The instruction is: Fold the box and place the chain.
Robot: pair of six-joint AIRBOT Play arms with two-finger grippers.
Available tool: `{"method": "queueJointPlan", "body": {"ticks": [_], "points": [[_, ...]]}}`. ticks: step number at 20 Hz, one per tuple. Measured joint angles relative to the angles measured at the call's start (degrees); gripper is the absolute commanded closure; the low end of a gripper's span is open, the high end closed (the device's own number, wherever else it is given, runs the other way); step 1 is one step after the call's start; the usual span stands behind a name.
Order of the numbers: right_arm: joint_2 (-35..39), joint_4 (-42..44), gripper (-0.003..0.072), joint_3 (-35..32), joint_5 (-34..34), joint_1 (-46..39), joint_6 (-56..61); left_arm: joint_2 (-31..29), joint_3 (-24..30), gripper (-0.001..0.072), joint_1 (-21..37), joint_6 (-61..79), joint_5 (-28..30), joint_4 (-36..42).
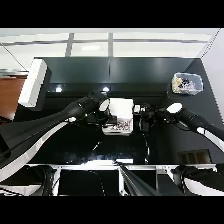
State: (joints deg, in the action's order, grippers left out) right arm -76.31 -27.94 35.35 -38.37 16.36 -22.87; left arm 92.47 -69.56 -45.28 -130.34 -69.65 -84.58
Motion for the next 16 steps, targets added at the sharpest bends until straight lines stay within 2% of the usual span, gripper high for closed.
{"method": "queueJointPlan", "body": {"ticks": [1,2,5,6,7,12,16], "points": [[-0.11,-0.44,0.0387,0.11,0.15,0.26,0.63,0.0,0.0,0.0676,0.0,0.0,0.0,0.0],[-0.2,-0.87,0.048,0.15,0.17,0.39,0.96,0.0,0.02,0.0676,0.0,0.0,0.0,0.0],[-0.28,-1.44,0.0483,0.26,1.09,0.46,2.34,0.0,0.02,0.0676,0.0,0.02,0.07,0.0],[-0.31,-1.64,0.0511,0.28,1.18,0.5,2.62,0.0,0.02,0.0676,0.0,0.02,0.07,0.0],[-0.33,-1.86,0.0674,0.33,1.29,0.5,3.02,0.0,0.02,0.0676,0.0,0.02,0.09,0.0],[0.5,-3.39,0.0671,0.31,1.22,0.09,6.38,0.0,0.02,0.0676,0.0,0.02,0.09,0.0],[5.11,-6.01,0.0671,0.31,0.46,-1.88,14.6,0.0,0.0,0.0676,0.0,0.02,0.09,0.0]]}}
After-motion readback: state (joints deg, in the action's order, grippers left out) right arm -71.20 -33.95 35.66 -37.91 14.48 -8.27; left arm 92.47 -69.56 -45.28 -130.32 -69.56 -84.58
